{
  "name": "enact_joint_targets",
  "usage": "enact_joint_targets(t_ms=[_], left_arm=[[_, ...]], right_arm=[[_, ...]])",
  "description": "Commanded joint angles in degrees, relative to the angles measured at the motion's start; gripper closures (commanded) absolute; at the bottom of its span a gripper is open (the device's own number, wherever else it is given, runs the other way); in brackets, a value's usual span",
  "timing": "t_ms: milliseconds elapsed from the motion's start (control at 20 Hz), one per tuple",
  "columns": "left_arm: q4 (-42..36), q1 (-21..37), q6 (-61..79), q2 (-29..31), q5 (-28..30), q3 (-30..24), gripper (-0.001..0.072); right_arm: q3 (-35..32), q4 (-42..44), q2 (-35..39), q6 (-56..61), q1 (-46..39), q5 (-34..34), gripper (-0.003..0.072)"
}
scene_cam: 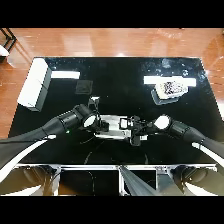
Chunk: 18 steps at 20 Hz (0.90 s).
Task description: Fold the box and place the chain.
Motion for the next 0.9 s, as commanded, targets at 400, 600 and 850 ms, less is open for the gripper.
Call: enact_joint_targets(t_ms=[400, 600, 850], left_arm=[[0.1, 0.0, 0.0, 0.0, -1.2, 0.0, 0.0683], [0.1, 0.0, 0.0, 0.0, -1.1, 0.0, 0.0683], [0.1, 0.0, 0.0, 0.0, -1.1, 0.0, 0.0683]], right_arm=[[0.0, -3.8, 3.5, 3.5, -1.1, 4.3, 0.016], [0.0, -2.2, 3.5, 6.0, -1.1, 4.3, 0.0329], [0.0, -2.2, 3.5, 7.3, -1.2, 3.8, 0.031]])
